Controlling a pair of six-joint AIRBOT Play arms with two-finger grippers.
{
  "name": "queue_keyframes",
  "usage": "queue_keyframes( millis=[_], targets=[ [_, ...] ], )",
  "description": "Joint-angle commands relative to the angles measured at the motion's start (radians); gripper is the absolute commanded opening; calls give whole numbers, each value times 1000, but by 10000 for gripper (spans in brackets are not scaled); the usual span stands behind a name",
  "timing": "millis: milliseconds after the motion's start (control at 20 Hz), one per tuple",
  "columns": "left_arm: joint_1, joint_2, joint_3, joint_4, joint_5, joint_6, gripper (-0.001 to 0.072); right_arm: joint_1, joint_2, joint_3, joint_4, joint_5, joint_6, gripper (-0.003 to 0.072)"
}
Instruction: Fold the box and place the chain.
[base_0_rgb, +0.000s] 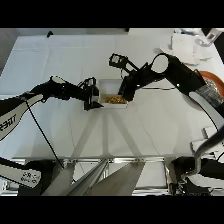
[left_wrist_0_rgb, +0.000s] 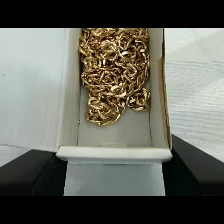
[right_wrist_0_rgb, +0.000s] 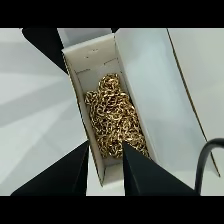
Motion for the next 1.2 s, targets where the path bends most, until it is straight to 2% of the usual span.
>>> queue_keyframes(
  millis=[0, 150, 300, 400, 600, 700, 950, 1150],
  targets=[
    [0, 0, 0, 0, 0, 0, 155, 0, 24, 10, -5, -6, 109, 263],
    [0, 0, 0, 0, 0, 0, 155, 0, 29, 53, -4, -55, 120, 273],
    [0, 0, 0, 0, 0, 0, 155, -42, 15, 100, 19, -185, 211, 273],
    [0, 0, 0, 0, 0, 0, 155, -76, -33, 156, 15, -188, 269, 273],
    [0, 0, 0, 0, 0, 0, 155, -114, -219, 316, 14, 10, 323, 297],
    [0, 0, 0, 0, 0, 0, 155, -116, -283, 360, 39, 69, 317, 328],
    [0, 0, 0, 0, 0, 0, 155, -116, -304, 364, 44, 220, 188, 329],
    [0, 0, 0, 0, 0, 0, 155, -95, -303, 363, 55, 295, 124, 330]
  ],
)
